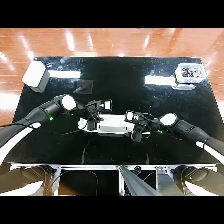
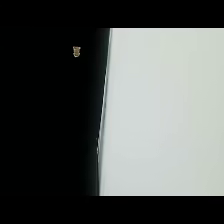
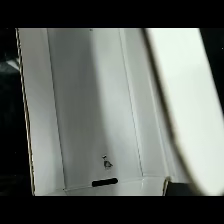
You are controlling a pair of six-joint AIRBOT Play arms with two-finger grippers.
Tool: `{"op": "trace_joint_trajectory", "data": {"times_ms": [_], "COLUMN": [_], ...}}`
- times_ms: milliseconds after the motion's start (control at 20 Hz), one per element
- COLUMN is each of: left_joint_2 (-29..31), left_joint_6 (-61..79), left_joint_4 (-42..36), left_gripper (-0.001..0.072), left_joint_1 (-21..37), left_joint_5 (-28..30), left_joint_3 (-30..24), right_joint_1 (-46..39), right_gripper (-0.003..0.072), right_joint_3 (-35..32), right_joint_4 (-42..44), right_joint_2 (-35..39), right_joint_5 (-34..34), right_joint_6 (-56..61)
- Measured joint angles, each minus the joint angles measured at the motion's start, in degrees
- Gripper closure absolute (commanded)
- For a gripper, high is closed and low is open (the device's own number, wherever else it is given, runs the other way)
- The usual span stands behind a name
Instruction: Fold the box and place the chain.
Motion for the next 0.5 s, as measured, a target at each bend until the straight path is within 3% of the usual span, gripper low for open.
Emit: {"op": "trace_joint_trajectory", "data": {"times_ms": [500], "left_joint_2": [0.02], "left_joint_6": [0.00], "left_joint_4": [0.00], "left_gripper": [0.0689], "left_joint_1": [0.02], "left_joint_5": [-0.94], "left_joint_3": [0.00], "right_joint_1": [-0.13], "right_gripper": [-0.0034], "right_joint_3": [0.48], "right_joint_4": [1.86], "right_joint_2": [-0.44], "right_joint_5": [1.51], "right_joint_6": [-5.31]}}
